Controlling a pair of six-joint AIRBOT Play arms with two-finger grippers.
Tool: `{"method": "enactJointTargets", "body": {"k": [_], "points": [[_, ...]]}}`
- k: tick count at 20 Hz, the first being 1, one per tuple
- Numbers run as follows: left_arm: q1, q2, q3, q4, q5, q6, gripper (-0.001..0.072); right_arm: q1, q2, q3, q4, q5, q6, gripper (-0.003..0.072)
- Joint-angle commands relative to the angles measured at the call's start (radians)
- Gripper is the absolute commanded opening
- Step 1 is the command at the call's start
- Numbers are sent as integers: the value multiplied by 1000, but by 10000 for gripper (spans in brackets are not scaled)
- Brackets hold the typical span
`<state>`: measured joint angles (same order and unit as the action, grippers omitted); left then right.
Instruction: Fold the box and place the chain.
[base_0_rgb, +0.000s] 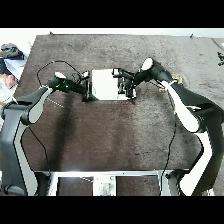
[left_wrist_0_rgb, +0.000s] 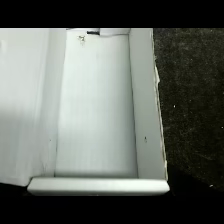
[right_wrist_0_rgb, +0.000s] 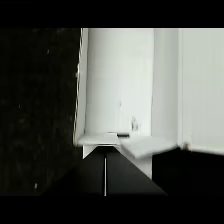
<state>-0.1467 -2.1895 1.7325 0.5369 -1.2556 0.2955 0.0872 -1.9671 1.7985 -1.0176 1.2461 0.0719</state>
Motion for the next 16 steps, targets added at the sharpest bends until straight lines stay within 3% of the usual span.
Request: {"method": "enactJointTargets", "body": {"k": [1,8,12,16], "points": [[0,-1,0,1,0,0,344,-7,71,1,-131,15,181,-5],[0,0,0,1,0,0,344,-185,130,-17,-103,42,836,-6],[0,0,0,1,0,0,344,-288,130,-143,53,-43,982,-6],[0,-1,0,1,0,0,344,-289,130,-276,122,-190,1019,-6]]}}
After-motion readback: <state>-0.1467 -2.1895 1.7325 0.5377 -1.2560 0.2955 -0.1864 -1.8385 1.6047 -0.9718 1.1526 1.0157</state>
